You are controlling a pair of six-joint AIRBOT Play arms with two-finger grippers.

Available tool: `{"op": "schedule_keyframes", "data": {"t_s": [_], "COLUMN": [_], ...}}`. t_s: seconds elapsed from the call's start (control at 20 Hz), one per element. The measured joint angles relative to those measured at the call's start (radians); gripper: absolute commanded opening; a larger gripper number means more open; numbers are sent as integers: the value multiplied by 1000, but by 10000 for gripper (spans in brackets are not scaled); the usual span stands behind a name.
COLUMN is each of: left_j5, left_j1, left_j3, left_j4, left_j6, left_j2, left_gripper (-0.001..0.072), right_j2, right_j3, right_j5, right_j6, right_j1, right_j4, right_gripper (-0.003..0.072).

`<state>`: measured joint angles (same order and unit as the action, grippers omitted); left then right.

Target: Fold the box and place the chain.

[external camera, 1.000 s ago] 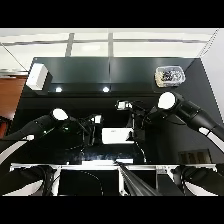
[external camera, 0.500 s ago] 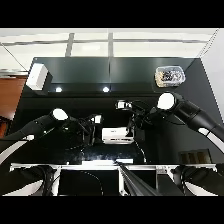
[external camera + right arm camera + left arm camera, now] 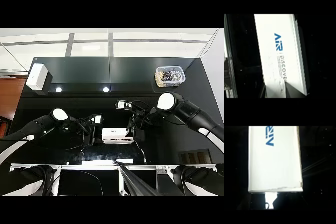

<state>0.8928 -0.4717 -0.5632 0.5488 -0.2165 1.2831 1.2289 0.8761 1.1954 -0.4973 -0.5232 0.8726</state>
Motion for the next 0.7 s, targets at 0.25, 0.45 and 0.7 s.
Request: {"op": "schedule_keyframes", "data": {"t_s": [0.25,0.45,0.7], "left_j5": [0,0,0], "left_j1": [0,0,0], "left_j3": [0,0,0], "left_j4": [0,0,0], "left_j6": [0,0,-1], "left_j2": [0,0,0], "left_gripper": [330,330,330], "right_j2": [0,0,1], "right_j3": [0,0,0], "right_j5": [-8,-14,-16], "right_j6": [-14,-33,-54], "right_j1": [-24,-52,-60], "right_j4": [29,57,68], "right_gripper": [246,249,329]}}
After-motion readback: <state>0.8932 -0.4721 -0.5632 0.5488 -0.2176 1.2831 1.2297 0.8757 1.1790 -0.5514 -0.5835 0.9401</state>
